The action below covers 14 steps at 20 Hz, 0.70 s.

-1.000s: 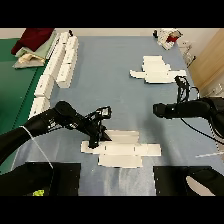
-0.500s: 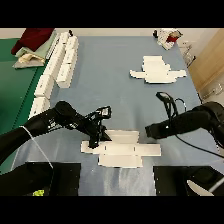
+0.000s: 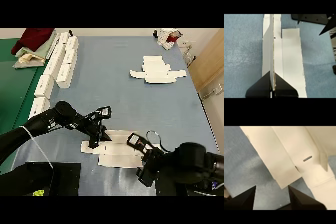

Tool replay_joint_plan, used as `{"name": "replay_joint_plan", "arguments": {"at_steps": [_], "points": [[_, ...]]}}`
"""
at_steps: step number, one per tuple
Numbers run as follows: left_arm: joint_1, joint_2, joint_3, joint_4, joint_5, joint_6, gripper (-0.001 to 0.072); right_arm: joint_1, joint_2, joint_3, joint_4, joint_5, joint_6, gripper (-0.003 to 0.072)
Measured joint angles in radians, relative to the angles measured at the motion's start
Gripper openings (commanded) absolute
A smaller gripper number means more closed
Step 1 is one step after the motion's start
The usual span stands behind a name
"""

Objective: Fold the box.

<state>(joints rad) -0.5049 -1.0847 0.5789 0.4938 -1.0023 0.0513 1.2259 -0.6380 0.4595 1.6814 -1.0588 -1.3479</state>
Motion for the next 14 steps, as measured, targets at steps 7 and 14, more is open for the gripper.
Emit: {"name": "replay_joint_plan", "arguments": {"at_steps": [7,14], "points": [[0.0,0.0,0.0,0.0,0.0,0.0,0.0014,0.127,-0.169,0.002,-0.241,0.089,-0.022,0.0692],[0.0,0.0,0.0,0.0,0.0,0.0,0.0014,0.139,-0.242,0.051,-0.375,0.093,0.045,0.0692]]}}
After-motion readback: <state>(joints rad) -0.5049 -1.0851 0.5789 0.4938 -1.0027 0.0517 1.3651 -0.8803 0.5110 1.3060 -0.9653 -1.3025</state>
